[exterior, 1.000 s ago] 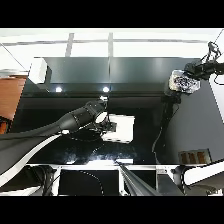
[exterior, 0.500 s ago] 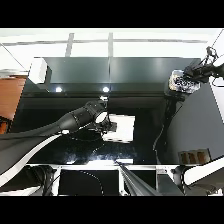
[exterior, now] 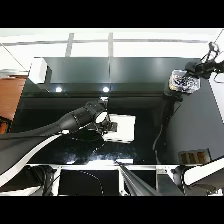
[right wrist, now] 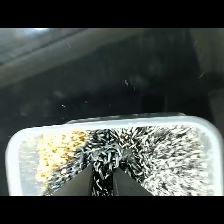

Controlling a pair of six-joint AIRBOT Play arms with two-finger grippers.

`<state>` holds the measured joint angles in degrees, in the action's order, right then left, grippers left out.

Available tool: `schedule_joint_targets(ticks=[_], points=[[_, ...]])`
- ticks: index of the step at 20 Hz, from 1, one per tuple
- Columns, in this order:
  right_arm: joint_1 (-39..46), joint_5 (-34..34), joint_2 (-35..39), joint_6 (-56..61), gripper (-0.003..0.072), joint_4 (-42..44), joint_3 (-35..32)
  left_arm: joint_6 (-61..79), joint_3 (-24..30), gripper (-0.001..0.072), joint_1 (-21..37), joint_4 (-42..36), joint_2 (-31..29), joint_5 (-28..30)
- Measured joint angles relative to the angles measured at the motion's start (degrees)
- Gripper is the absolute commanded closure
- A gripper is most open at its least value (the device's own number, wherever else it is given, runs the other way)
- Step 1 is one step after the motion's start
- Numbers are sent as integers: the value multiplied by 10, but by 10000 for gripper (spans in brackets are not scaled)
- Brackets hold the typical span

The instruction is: Fold the box and place the chain.

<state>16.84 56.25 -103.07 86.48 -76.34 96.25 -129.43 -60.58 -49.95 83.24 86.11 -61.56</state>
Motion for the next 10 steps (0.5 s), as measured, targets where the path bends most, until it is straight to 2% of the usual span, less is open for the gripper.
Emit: schedule_joint_targets(ticks=[5, 10], points=[[4, 29, 97, -30, 643, -6, 16, 0, 0, 677, 0, 0, 0, 0], [11, 26, 226, -44, 643, 0, 19, 0, 0, 677, 0, 0, 0, 1]])
